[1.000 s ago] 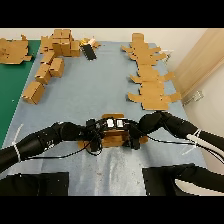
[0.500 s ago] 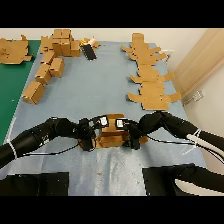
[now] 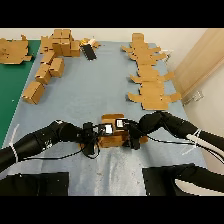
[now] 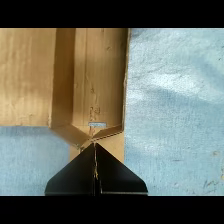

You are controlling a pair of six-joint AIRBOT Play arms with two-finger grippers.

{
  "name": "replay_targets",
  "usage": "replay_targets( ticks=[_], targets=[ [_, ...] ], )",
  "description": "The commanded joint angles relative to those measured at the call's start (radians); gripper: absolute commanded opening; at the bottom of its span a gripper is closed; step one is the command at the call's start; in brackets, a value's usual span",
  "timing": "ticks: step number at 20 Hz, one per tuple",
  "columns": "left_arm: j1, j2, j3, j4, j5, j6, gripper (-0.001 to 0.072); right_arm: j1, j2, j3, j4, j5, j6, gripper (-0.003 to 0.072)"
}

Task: Fold the box.

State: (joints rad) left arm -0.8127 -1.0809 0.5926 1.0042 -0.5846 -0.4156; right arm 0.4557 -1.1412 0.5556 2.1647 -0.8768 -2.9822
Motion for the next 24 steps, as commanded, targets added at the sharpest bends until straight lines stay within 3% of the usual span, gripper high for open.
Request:
replay_targets(
  ticks=[1,6,7,8,14,20,24],
  targets=[
    [-0.017,0.0,0.001,0.0,0.01,-0.004,0.0013,0.0,0.001,0.0,0.001,0.0,0.0,0.0504],
    [-0.016,-0.01,0.001,0.0,0.007,-0.025,0.0034,0.001,0.001,0.0,0.001,0.0,0.0,0.0504],
    [-0.016,-0.009,0.001,0.003,-0.018,-0.043,0.0289,0.0,0.001,0.0,0.001,0.0,0.0,0.0504],
    [-0.016,-0.008,0.001,0.004,-0.042,-0.063,0.0355,0.0,0.001,0.0,0.001,0.0,0.0,0.0504],
    [-0.015,-0.008,0.001,0.027,-0.101,-0.083,0.0356,0.0,0.001,0.0,0.0,0.0,0.0,0.0504],
    [-0.015,-0.01,0.001,0.029,0.057,-0.082,0.0356,0.0,0.001,0.0,0.0,0.0,0.0,0.0504],
    [-0.016,-0.019,0.001,0.029,0.07,-0.071,0.0355,0.0,0.001,0.0,0.001,0.0,0.0,0.0504]
  ],
)
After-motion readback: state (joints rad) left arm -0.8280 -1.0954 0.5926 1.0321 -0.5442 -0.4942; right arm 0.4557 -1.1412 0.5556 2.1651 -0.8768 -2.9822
